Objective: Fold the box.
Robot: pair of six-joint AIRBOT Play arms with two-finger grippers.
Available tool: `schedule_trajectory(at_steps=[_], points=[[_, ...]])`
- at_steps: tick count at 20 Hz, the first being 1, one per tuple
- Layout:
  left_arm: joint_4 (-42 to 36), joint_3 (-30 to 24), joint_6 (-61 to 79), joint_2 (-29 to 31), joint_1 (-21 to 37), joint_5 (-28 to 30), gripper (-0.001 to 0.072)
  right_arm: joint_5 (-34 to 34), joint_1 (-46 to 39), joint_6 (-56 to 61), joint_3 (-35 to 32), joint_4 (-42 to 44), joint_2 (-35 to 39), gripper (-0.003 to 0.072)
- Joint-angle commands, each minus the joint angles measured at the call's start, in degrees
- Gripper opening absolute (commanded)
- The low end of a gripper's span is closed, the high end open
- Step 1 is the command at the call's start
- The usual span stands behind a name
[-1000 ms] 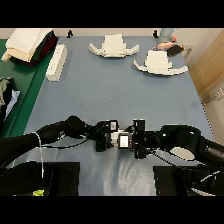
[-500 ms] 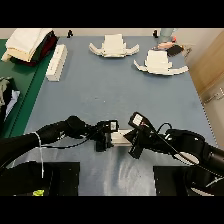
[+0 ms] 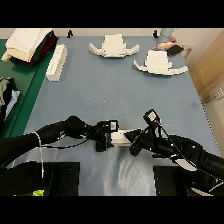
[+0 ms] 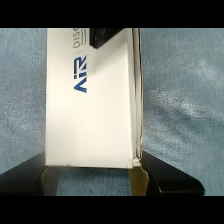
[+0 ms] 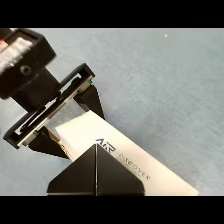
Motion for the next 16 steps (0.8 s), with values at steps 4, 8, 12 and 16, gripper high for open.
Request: schedule_trajectory(at_steps=[4, 8, 12, 16], points=[[0.0, 0.1, 0.0, 0.0, 0.0, 0.0, 0.0458, -2.4, 2.1, 0.9, -3.8, 2.7, -1.4, 0.0002], [0.0, 0.1, 0.0, 0.0, 0.0, 0.0, 0.0458, -2.8, 3.0, 0.9, -4.9, 3.2, -2.5, 0.0002], [0.0, 0.1, 0.0, 0.0, 0.0, 0.0, 0.0458, -2.8, 3.0, 0.9, -5.5, 3.5, -2.8, 0.0002], [0.0, 0.1, 0.0, 0.0, 0.0, 0.0, 0.0458, -2.7, 3.0, 1.0, -5.7, 3.5, -2.8, 0.0002]])
